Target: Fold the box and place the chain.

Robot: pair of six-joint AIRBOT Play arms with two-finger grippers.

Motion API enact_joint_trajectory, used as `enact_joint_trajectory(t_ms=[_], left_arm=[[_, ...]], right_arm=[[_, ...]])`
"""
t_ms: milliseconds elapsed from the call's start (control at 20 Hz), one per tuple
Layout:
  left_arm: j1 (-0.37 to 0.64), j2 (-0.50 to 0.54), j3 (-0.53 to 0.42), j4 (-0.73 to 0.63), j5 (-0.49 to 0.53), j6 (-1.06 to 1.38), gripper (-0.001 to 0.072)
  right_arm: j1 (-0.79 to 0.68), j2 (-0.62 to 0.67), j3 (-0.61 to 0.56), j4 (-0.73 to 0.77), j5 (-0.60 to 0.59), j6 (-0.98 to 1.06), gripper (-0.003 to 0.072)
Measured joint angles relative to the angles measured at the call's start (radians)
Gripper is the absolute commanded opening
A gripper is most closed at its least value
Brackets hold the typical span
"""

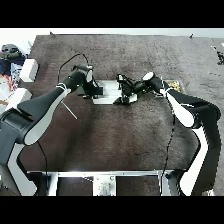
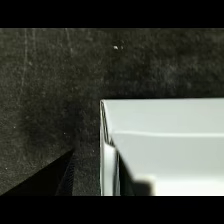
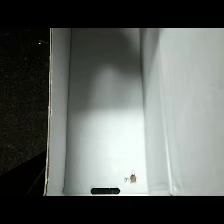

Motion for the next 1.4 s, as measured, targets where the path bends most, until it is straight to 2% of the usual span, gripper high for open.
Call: enact_joint_trajectory(t_ms=[50,150,350,400,600,650,700,750,800,1000,1400], left_arm=[[-0.002,-0.011,0.017,0.012,-0.015,-0.009,0.0282],[-0.005,-0.032,0.048,0.026,-0.041,-0.021,0.0111],[-0.007,-0.054,0.081,0.048,-0.066,-0.035,0.0108],[-0.007,-0.058,0.085,0.05,-0.069,-0.035,0.0012],[-0.008,-0.062,0.092,0.056,-0.077,-0.038,0.0016],[-0.008,-0.063,0.092,0.056,-0.077,-0.038,0.0175],[-0.008,-0.063,0.093,0.067,-0.078,-0.034,0.0413],[-0.006,-0.064,0.093,0.081,-0.08,-0.022,0.0602],[-0.003,-0.062,0.093,0.081,-0.089,0.006,0.0673],[-0.009,-0.058,0.122,0.056,-0.1,0.141,0.0671],[0.007,-0.041,0.309,0.055,-0.237,0.364,0.067]], right_arm=[[0.0,0.0,0.0,0.0,0.0,0.0,0.04],[0.0,0.0,0.0,0.0,0.0,0.001,0.04],[0.0,0.0,0.0,0.0,-0.001,0.001,0.04],[0.0,0.0,0.0,0.0,-0.001,0.001,0.04],[0.0,0.0,0.0,0.001,-0.003,0.001,0.04],[0.0,0.0,0.0,0.001,-0.003,0.001,0.04],[0.0,0.0,0.0,0.001,-0.002,0.0,0.04],[0.0,0.0,0.0,0.001,-0.002,-0.002,0.0399],[0.0,0.0,0.0,0.0,-0.002,-0.003,0.04],[0.0,0.0,0.0,0.0,-0.001,-0.002,0.04],[0.0,0.0,0.0,0.0,-0.001,-0.001,0.04]])
